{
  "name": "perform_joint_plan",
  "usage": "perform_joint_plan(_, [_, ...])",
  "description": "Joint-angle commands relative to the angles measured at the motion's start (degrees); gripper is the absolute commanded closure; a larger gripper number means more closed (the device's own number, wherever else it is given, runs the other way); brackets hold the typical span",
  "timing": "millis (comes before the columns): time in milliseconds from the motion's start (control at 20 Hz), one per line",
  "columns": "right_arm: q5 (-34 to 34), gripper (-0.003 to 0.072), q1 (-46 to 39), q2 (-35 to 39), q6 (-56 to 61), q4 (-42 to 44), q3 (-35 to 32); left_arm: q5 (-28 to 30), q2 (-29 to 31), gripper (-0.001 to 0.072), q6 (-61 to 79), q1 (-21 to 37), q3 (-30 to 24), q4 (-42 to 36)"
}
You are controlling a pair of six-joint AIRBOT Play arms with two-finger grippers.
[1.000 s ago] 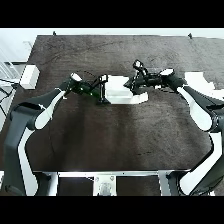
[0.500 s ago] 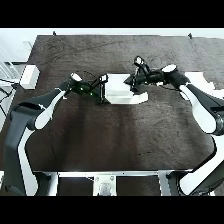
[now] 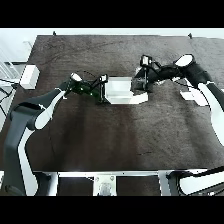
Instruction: Fold the box and place the chain.
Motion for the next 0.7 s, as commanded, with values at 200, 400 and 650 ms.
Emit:
perform_joint_plan(200, [-1.03,0.0069,-0.63,-3.21,-1.57,-3.82,-4.37,0.02,-0.02,0.0238,-0.02,-0.02,0.04,-0.04])
perform_joint_plan(400, [-2.8,0.0069,-0.02,-6.43,-1.57,-3.82,-4.37,0.0,-0.02,0.0238,0.0,-0.02,0.02,-0.04])
perform_joint_plan(650, [-6.75,0.0241,1.62,-7.67,-1.6,-2.71,-4.35,0.02,-0.02,0.0238,-0.02,-0.02,0.02,-0.04])
